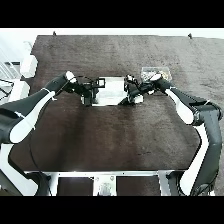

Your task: Fold the box and place the chain.

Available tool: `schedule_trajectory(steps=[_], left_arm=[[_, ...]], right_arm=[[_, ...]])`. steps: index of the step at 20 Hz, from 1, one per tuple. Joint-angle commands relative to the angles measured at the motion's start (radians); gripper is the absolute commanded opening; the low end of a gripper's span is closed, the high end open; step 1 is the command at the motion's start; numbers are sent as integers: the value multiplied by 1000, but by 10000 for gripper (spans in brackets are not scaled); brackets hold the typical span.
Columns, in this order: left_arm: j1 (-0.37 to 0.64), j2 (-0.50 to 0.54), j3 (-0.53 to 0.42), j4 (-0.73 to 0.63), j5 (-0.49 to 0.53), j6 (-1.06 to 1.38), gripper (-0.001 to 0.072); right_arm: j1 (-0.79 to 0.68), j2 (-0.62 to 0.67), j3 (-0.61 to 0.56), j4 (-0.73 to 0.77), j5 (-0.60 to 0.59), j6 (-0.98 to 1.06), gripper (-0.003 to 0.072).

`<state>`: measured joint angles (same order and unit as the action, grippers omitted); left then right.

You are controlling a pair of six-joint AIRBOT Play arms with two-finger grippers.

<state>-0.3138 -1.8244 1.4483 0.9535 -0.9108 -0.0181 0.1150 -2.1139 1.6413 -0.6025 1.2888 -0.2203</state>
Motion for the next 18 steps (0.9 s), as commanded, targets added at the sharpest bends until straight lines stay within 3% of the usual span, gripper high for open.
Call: schedule_trajectory(steps=[1, 9, 18], left_arm=[[-1, 0, 0, 20, 10, -7, 468], [3, 0, 2, 19, -10, -34, 469], [20, 0, 2, -100, -50, 23, 468]], right_arm=[[2, -1, 0, 0, 3, -1, 294], [2, -1, 0, 0, 3, -1, 294], [2, -1, 0, 0, 3, -1, 294]])
